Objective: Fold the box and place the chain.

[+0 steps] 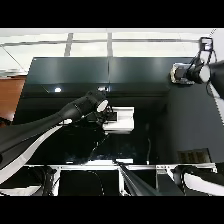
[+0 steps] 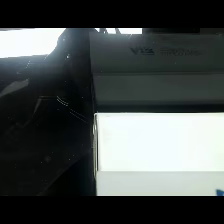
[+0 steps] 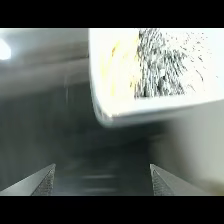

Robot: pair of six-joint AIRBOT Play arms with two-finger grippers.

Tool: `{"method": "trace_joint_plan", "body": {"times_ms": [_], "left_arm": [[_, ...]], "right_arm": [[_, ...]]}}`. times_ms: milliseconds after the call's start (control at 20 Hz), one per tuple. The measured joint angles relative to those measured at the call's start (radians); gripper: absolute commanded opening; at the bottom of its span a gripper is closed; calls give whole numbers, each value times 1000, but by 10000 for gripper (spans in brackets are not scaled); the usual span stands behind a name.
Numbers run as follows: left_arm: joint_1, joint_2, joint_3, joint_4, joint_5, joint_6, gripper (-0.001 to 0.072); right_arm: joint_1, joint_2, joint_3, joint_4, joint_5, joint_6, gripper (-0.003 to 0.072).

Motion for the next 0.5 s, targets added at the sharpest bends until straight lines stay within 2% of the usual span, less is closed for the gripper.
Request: {"method": "trace_joint_plan", "body": {"times_ms": [100,150,200,350,500], "left_arm": [[0,0,0,0,0,0,28],[0,0,0,0,-1,0,28],[0,0,0,0,0,2,28],[0,0,0,0,0,3,28],[0,0,0,0,0,2,28]], "right_arm": [[-76,-163,181,149,24,20,681],[-106,-252,290,211,68,50,566],[-129,-331,393,255,126,85,532],[-179,-528,652,336,286,187,533],[-200,-634,776,373,353,254,533]]}}
